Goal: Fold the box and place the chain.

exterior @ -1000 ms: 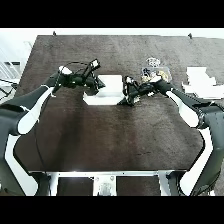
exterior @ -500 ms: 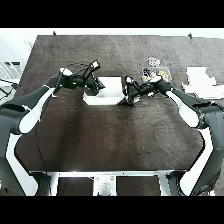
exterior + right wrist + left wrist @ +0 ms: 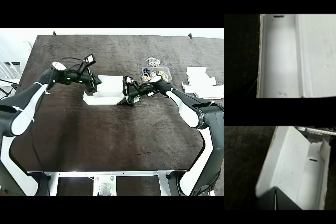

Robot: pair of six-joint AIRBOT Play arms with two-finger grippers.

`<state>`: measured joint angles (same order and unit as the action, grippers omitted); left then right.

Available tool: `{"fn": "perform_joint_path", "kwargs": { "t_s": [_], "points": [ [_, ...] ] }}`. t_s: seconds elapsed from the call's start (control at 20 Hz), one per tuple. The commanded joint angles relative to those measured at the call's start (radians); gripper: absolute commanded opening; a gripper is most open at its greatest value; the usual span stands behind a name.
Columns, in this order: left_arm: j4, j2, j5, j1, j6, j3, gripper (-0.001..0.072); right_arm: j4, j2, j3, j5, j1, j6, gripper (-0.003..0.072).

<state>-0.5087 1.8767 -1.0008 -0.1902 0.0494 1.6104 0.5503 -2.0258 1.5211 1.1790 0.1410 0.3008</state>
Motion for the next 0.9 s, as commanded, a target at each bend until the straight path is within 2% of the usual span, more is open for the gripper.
{"fn": "perform_joint_path", "kwargs": {
  "t_s": [0.0,0.05,0.1,0.15,0.25,0.5,0.6,0.85],
  "points": [
    [-0.068,-0.055,-0.138,0.027,0.003,0.008,0.0224,0.000,-0.001,0.000,0.000,0.000,0.000,0.0485],
    [-0.103,-0.062,-0.152,0.024,-0.020,0.008,0.0635,0.000,-0.001,0.000,0.000,0.000,0.000,0.0485],
    [-0.121,-0.064,-0.153,0.022,-0.069,0.008,0.0652,0.000,-0.001,0.000,0.000,0.000,0.000,0.0485],
    [-0.154,-0.064,-0.170,0.022,-0.087,0.008,0.0614,0.000,-0.001,0.000,0.000,0.000,0.000,0.0485],
    [-0.238,-0.063,-0.196,0.018,-0.096,-0.005,0.0613,0.000,-0.001,0.000,0.000,0.000,0.000,0.0485],
    [-0.419,-0.055,-0.106,-0.037,-0.115,-0.040,0.0612,0.000,-0.001,0.000,0.000,0.000,0.000,0.0485],
    [-0.448,-0.045,-0.064,-0.053,-0.147,-0.040,0.0613,0.000,-0.001,0.000,0.000,0.000,0.000,0.0485],
    [-0.487,-0.021,-0.062,-0.059,-0.146,-0.040,0.0612,0.000,-0.001,0.000,0.000,0.000,0.000,0.0485]
  ]
}}
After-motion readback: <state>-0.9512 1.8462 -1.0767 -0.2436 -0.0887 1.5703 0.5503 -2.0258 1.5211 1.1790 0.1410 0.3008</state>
